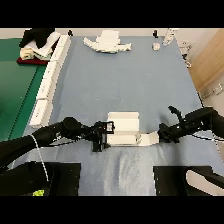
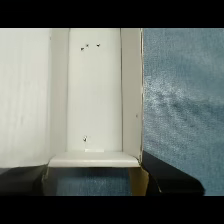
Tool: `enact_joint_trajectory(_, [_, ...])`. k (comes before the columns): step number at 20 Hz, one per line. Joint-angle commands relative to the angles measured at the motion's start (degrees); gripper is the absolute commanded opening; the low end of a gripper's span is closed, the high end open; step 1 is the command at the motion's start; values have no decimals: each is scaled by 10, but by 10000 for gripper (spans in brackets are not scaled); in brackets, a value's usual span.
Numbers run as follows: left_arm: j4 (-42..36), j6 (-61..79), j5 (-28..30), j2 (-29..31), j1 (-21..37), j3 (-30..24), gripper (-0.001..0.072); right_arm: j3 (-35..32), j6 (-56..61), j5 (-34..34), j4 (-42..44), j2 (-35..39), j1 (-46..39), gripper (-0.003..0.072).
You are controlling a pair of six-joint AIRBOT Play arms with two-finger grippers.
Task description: Fold the box.
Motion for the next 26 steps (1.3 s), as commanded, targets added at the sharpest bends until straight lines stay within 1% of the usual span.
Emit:
enact_joint_trajectory(1, [0, 0, 0, 0, 0, 1, 498, -2, -11, 5, 21, 0, 16, 1])
enact_joint_trajectory(5, [0, 0, 0, 0, 0, 0, 497, -2, -10, 32, 24, 0, 64, 1])
enact_joint_trajectory(8, [0, 0, 0, 0, 0, 1, 498, 10, -10, 17, 24, 7, 79, 1])
enact_joint_trajectory(11, [0, 0, 0, 0, 0, 1, 497, 16, 1, 15, 24, 39, 79, 8])
enact_joint_trajectory(13, [0, 0, 0, 0, 0, 0, 498, 16, 11, 3, 28, 58, 79, 339])
enact_joint_trajectory(16, [0, 0, 0, 0, 0, 0, 498, 16, 11, -10, 31, 74, 80, 348])
enact_joint_trajectory(17, [0, 0, 0, 0, 0, 0, 497, 16, 11, -9, 33, 75, 82, 392])
enact_joint_trajectory(18, [0, 0, 0, 0, 0, 0, 498, 16, 11, -9, 36, 75, 90, 466])
enact_joint_trajectory(20, [0, 0, 0, 0, 0, 1, 497, 17, 11, 9, 44, 75, 126, 467])
enact_joint_trajectory(23, [0, 0, 0, 0, 0, 0, 498, 19, 39, 85, 40, 75, 195, 465])
enact_joint_trajectory(24, [0, 0, 0, 0, 0, 0, 498, 25, 58, 106, 30, 74, 218, 463])
enact_joint_trajectory(25, [0, 0, 0, 0, 0, 0, 497, 33, 85, 125, 10, 74, 238, 443])
enact_joint_trajectory(26, [0, 0, 0, 0, 0, 1, 497, 43, 115, 144, -19, 74, 261, 442])
